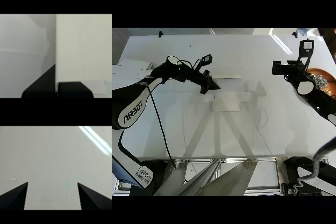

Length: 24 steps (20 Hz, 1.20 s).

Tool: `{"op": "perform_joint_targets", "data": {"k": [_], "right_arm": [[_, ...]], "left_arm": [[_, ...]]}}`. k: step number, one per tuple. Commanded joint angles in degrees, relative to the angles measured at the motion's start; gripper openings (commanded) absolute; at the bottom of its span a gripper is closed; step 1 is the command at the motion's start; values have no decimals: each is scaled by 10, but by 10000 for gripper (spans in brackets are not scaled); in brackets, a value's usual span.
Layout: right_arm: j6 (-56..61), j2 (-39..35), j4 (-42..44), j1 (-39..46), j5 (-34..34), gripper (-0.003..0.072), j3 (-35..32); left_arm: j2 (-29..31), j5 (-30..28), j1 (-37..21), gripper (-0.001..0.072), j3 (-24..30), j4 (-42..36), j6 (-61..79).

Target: Fold the box and place the chain.

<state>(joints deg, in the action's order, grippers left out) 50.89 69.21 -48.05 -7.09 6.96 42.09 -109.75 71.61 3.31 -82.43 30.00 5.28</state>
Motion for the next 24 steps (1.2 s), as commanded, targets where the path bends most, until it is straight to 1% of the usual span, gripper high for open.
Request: {"op": "perform_joint_targets", "data": {"k": [1, 4, 6, 13, 17, 24], "right_arm": [[0, 0, 0, 0, 0, 687, 1], [0, 0, 0, 0, 0, 687, 1], [0, 0, 0, 0, 0, 687, 1], [0, 0, 0, 0, 0, 687, 1], [0, 0, 0, 0, 0, 687, 1], [0, 0, 0, 0, 0, 687, 1]], "left_arm": [[-9, -15, 0, 5, 1, 42, 44], [-9, -9, 1, 5, 1, 16, 103], [-9, -10, 6, 5, 1, -2, 115], [-33, -14, 18, 7, 1, -23, 114], [-34, -17, 15, 7, 1, -23, 114], [-35, -43, 5, 6, 1, -41, 115]]}}
